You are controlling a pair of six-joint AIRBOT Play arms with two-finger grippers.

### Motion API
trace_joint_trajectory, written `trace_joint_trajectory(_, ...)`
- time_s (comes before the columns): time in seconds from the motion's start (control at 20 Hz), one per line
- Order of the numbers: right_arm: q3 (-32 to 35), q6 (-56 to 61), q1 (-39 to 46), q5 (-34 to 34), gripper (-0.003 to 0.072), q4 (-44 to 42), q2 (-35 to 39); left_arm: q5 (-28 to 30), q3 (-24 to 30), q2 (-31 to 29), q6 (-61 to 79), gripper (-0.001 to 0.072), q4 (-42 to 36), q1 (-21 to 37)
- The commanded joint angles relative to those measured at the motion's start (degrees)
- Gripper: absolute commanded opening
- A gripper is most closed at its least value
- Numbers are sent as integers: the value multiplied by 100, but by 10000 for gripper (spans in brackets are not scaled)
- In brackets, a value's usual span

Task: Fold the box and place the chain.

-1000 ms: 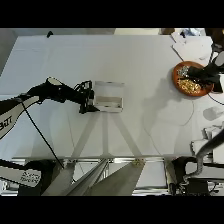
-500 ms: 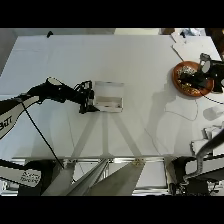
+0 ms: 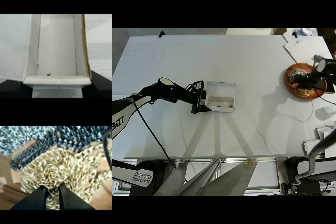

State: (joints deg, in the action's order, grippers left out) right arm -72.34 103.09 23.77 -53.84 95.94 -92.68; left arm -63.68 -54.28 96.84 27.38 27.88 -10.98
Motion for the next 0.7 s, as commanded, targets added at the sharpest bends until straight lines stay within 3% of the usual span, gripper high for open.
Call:
trace_joint_trajectory(0.0,-4,-81,-37,-186,9,-24,590,2,-2,2,2,381,0,4)
trace_joint_trajectory(0.2,-4,-601,-391,-789,8,-22,1167,2,-2,2,2,381,0,4)
trace_joint_trajectory(0.4,2,-588,-1099,-1519,7,-26,1292,2,-2,2,2,381,0,4)
trace_joint_trajectory(0.65,2,-459,-2247,-1401,7,20,1305,2,-2,2,2,381,0,4)
